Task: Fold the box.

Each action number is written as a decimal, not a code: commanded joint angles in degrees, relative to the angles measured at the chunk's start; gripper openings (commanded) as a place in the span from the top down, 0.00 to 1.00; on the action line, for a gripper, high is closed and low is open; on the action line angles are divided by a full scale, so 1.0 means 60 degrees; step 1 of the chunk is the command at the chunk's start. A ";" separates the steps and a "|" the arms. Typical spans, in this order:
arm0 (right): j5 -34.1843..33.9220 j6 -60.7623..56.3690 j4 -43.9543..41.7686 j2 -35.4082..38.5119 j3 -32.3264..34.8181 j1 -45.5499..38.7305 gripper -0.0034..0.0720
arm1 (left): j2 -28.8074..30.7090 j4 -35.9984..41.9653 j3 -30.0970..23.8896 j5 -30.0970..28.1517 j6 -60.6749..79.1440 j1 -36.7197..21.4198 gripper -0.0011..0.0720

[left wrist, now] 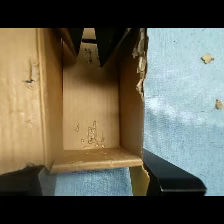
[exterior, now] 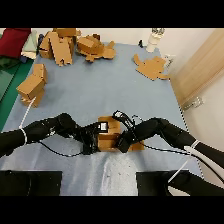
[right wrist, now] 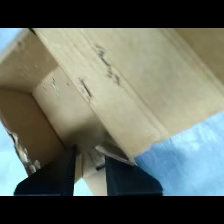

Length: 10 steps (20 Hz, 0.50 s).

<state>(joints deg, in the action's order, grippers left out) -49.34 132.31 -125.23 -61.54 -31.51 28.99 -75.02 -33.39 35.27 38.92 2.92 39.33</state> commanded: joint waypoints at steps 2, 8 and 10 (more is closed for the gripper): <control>-0.0372 0.0138 -0.0375 -0.0018 -0.0011 0.0011 0.60 | -0.0007 -0.0004 0.0007 0.0000 0.0007 -0.0004 0.53; -0.0674 0.0138 -0.0302 -0.0051 -0.0004 0.0011 0.38 | -0.0007 -0.0004 0.0007 0.0000 0.0007 0.0000 0.53; -0.0678 0.0138 -0.0302 -0.0047 -0.0004 0.0011 0.32 | -0.0007 -0.0004 0.0007 0.0000 0.0007 0.0000 0.53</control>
<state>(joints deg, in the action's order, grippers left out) -52.62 133.08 -127.15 -61.80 -31.57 28.99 -75.05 -33.45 35.27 38.87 3.01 39.35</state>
